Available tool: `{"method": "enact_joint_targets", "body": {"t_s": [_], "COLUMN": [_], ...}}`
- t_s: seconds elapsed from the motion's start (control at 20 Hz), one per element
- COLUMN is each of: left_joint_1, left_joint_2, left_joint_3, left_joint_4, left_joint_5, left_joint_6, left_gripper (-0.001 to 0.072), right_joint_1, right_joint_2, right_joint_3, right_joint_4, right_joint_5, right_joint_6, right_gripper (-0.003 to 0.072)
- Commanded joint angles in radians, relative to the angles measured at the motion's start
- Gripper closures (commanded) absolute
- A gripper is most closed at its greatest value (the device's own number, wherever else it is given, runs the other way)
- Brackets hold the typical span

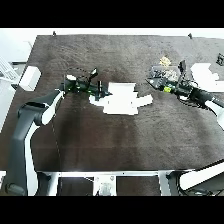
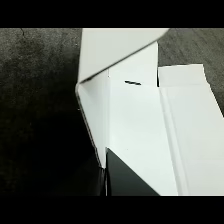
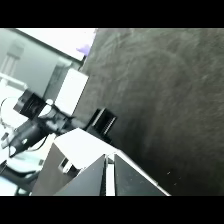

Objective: Fold the box and place the chain.

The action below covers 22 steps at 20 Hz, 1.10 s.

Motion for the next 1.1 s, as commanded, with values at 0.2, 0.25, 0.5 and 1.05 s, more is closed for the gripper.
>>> {"method": "enact_joint_targets", "body": {"t_s": [0.2, 0.25, 0.5, 1.05], "left_joint_1": [0.002, 0.003, 0.014, 0.013], "left_joint_2": [0.0, 0.0, 0.0, 0.0], "left_joint_3": [0.0, 0.0, 0.0, 0.0], "left_joint_4": [0.039, 0.039, 0.036, 0.04], "left_joint_5": [0.004, 0.003, 0.001, -0.003], "left_joint_6": [0.008, 0.008, 0.005, 0.006], "left_gripper": [0.069, 0.0691, 0.069, 0.0689], "right_joint_1": [0.001, 0.001, 0.001, 0.001], "right_joint_2": [0.001, 0.001, 0.001, 0.001], "right_joint_3": [-0.089, -0.1, -0.104, -0.103], "right_joint_4": [-0.108, -0.122, -0.19, -0.488], "right_joint_5": [0.06, 0.06, 0.068, -0.186], "right_joint_6": [-0.003, -0.003, 0.003, 0.261], "right_gripper": [0.0671, 0.0671, 0.0672, 0.0673]}}
